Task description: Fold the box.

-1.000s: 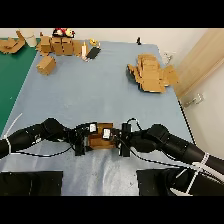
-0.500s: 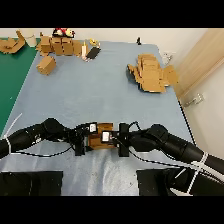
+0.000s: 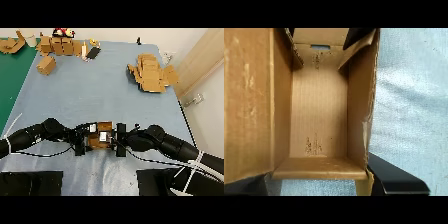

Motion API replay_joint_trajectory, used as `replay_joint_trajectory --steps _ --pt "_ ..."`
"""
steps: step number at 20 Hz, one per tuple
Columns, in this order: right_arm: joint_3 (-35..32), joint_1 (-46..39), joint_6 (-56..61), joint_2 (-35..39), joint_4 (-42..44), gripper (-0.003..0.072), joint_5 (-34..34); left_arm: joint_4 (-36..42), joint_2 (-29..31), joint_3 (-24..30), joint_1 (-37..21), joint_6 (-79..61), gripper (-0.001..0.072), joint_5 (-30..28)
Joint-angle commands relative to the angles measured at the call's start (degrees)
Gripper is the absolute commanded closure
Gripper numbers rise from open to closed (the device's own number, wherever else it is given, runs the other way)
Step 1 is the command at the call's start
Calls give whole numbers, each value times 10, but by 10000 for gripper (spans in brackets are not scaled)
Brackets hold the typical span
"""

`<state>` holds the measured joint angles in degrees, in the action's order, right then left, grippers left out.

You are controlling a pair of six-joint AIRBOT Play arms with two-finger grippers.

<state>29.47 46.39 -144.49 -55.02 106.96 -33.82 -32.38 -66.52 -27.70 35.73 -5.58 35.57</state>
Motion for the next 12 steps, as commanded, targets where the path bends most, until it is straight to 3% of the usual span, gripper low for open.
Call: replay_joint_trajectory --steps 1,7,10,12 --pt "0 2 -1 -11 15 230 1 0 0 0 0 0 182 0" --pt "0 0 73 7 -34 230 -47 0 0 0 0 0 182 0" --pt "0 0 196 60 -94 232 -94 0 0 0 0 0 182 0" --pt "0 -6 341 96 -184 232 -132 0 0 0 0 0 182 0"
